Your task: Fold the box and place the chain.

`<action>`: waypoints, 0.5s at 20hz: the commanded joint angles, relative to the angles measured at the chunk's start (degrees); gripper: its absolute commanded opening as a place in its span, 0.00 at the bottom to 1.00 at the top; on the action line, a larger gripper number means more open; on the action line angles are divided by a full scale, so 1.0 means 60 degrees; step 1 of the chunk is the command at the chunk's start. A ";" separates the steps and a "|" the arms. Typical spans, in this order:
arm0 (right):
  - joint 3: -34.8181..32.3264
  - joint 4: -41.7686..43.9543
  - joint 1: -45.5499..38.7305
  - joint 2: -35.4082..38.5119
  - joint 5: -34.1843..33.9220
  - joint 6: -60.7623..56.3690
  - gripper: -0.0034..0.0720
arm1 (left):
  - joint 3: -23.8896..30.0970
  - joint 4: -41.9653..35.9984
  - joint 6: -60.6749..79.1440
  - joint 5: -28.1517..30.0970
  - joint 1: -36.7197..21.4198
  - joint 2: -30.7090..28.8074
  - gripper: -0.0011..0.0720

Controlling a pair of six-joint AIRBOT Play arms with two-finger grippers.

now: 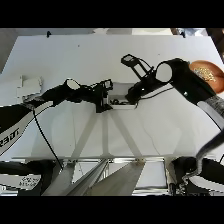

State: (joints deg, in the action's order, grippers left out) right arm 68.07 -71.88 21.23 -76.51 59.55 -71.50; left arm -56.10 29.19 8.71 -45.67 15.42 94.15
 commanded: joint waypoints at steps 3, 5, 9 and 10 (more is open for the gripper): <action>0.0011 0.1031 0.0874 -0.0146 -0.2102 -0.0004 0.06 | -0.0004 0.0004 0.0004 0.0000 0.0004 0.0000 0.34; 0.0011 0.0528 0.0874 -0.0404 -0.2014 -0.0044 0.06 | -0.0004 0.0004 0.0004 0.0004 0.0004 0.0000 0.34; 0.0011 -0.0831 0.0790 -0.0382 -0.1734 -0.0040 0.50 | -0.0004 0.0004 0.0004 0.0000 0.0004 0.0000 0.34; 0.0011 -0.1089 0.0663 -0.0270 -0.1687 -0.0044 0.50 | -0.0004 0.0004 0.0004 -0.0004 0.0004 0.0000 0.34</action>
